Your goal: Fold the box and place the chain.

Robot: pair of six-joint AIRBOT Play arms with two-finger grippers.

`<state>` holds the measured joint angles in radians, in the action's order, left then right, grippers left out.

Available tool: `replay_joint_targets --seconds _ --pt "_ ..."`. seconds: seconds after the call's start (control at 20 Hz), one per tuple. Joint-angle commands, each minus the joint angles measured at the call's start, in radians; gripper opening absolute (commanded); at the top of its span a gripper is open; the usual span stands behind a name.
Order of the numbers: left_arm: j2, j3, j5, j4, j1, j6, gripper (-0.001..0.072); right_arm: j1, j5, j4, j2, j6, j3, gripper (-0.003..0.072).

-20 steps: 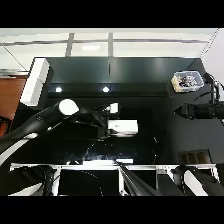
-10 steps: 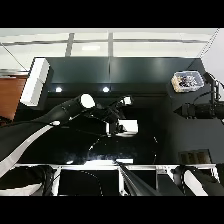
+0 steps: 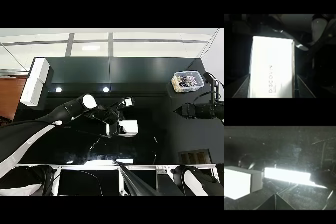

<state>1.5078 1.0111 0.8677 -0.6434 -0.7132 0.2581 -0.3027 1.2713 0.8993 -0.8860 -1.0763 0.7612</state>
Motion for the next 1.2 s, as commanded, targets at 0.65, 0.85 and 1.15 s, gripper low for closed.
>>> replay_joint_targets --seconds 0.65,0.85,1.15 --pt "0.048 0.004 -0.158 -0.188 -0.151 0.017 0.0619 -0.001 0.002 -0.002 0.000 0.000 0.000 0.0012" --pt "-0.031 0.003 -0.103 -0.320 -0.121 0.200 0.0325 -0.001 0.008 -0.001 0.000 0.000 0.000 0.0012" --pt "-0.270 -0.110 0.170 -0.537 0.182 0.569 0.0325 -0.001 0.010 -0.001 0.000 0.000 0.000 0.0012"
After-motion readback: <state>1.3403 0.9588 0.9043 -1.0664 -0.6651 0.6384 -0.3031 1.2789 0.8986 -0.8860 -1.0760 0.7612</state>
